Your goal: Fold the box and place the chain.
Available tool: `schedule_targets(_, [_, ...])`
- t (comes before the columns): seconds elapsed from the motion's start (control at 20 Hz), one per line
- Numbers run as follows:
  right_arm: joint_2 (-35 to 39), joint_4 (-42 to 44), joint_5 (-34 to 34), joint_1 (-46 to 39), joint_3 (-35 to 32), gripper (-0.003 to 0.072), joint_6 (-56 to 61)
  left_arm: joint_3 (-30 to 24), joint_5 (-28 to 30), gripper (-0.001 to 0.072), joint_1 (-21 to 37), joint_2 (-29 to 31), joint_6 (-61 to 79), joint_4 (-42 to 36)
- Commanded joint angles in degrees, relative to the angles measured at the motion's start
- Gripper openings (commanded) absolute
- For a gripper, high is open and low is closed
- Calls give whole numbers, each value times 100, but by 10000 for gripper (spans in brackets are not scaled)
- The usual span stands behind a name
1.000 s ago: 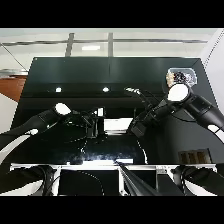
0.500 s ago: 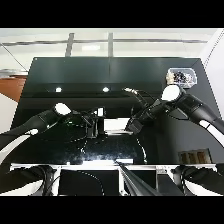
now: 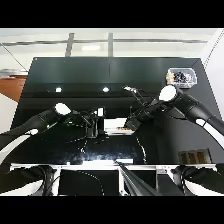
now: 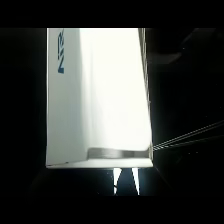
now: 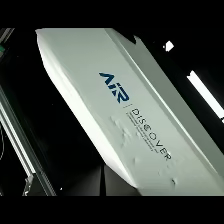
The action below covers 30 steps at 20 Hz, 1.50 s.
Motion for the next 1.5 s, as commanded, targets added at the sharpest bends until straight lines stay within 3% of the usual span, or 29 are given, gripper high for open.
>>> schedule_targets(0.0, [55,0,831,-83,190,29,-42,-4,2,394,-2,0,2,0])
schedule_targets(0.15, [455,11,1493,-481,625,29,-42,-4,0,394,-2,0,0,2])
schedule_targets(0.25, [761,15,1250,-909,785,31,-42,-4,2,394,-2,0,0,0])
schedule_targets(0.3, [850,-22,1040,-1084,785,71,-42,-4,0,394,-2,0,0,2])
schedule_targets(0.35, [861,-153,942,-1215,782,542,-44,-4,0,394,-2,0,0,2])
schedule_targets(0.4, [855,-372,863,-1226,752,690,-192,-4,0,393,-2,0,0,2])
schedule_targets(0.55, [850,-640,577,-1032,328,691,-1224,-4,2,394,-2,0,0,2])
schedule_targets(0.85, [848,-540,-997,-199,-590,690,-3088,-4,2,394,-2,0,0,0])
schedule_targets(1.1, [844,-535,-1104,-129,-645,687,-3407,-4,2,394,-2,0,0,0])
schedule_targets(1.15, [844,-535,-1093,-122,-645,586,-3405,-4,2,394,-2,0,0,0])
schedule_targets(1.25, [844,-498,-1032,-111,-645,576,-3401,-4,2,394,-2,0,0,0])
schedule_targets(1.3, [844,-369,-984,-111,-643,594,-3357,-4,2,394,-2,0,0,0])
schedule_targets(1.35, [844,-238,-942,-111,-640,710,-3294,-4,2,393,-2,0,0,0])
schedule_targets(1.45, [844,-138,-846,-101,-640,710,-3289,-4,2,394,-2,0,0,0])
